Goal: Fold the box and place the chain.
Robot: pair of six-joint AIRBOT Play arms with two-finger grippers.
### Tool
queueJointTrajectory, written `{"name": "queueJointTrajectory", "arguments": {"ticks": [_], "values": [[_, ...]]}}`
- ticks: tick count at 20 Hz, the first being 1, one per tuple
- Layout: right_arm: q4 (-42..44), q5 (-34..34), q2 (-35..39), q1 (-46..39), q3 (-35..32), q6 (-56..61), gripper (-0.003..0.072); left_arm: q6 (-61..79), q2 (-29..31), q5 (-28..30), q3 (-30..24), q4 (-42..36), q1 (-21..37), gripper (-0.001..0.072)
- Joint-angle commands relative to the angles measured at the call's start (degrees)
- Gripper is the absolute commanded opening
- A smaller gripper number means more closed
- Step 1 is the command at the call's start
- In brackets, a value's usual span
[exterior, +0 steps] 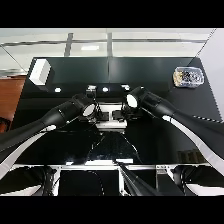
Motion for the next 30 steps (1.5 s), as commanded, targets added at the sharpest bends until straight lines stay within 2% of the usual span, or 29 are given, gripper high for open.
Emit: {"name": "queueJointTrajectory", "arguments": {"ticks": [1, 18, 20, 22, 23, 24, 30], "values": [[-2.14, 1.75, -0.83, 0.7, 1.11, 2.43, 0.0343, 0.02, -0.02, -0.02, 0.0, 0.04, 0.04, 0.0025], [0.92, 6.16, -0.81, 0.66, 3.61, 1.44, 0.0343, 0.02, -0.02, 0.17, 0.0, 0.02, 0.04, 0.0025], [0.87, 6.88, -0.83, 0.68, 3.61, 1.57, 0.0242, 0.02, -0.02, 0.2, 0.0, 0.02, 0.04, 0.0025], [0.81, 6.84, -0.9, 0.68, 3.61, 1.86, 0.024, 0.02, -0.02, 0.17, 0.0, 0.02, 0.04, 0.0025], [0.61, 6.84, -0.96, 0.66, 3.61, 2.03, 0.0182, 0.02, -0.02, 0.17, 0.0, 0.02, 0.04, 0.0025], [0.39, 6.82, -1.11, 0.66, 3.61, 2.03, 0.0167, 0.02, -0.02, 0.17, 0.0, 0.02, 0.04, 0.0025], [0.2, 6.54, -3.43, 0.83, 3.61, 2.14, 0.0166, 0.02, -0.02, 0.15, 0.0, 0.02, 0.04, 0.0025]]}}
